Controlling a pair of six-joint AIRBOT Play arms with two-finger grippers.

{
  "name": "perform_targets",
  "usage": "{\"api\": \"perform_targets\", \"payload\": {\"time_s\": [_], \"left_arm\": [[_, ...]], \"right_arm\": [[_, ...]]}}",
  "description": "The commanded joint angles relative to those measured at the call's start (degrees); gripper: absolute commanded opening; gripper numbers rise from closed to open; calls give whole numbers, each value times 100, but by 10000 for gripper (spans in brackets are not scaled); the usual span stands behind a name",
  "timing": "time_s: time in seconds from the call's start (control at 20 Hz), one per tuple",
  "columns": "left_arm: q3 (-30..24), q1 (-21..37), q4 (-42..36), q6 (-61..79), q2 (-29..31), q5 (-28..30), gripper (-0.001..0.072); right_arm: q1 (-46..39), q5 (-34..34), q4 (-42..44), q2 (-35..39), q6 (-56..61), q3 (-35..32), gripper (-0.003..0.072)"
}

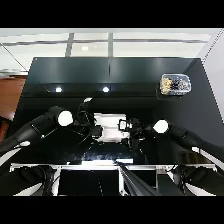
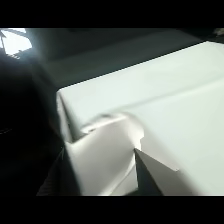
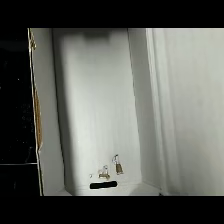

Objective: Fold the box and place the chain.

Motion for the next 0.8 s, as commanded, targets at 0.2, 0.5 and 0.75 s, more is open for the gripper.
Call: {"api": "perform_targets", "payload": {"time_s": [0.2,0.5,0.75], "left_arm": [[157,-256,793,-1169,-7,24,369],[173,-332,1099,-1779,-26,9,350],[601,-874,1993,-2448,-494,-162,351]], "right_arm": [[2,0,2,-4,2,2,470],[2,-4,4,-4,4,2,469],[2,-13,4,-4,7,2,470]]}}
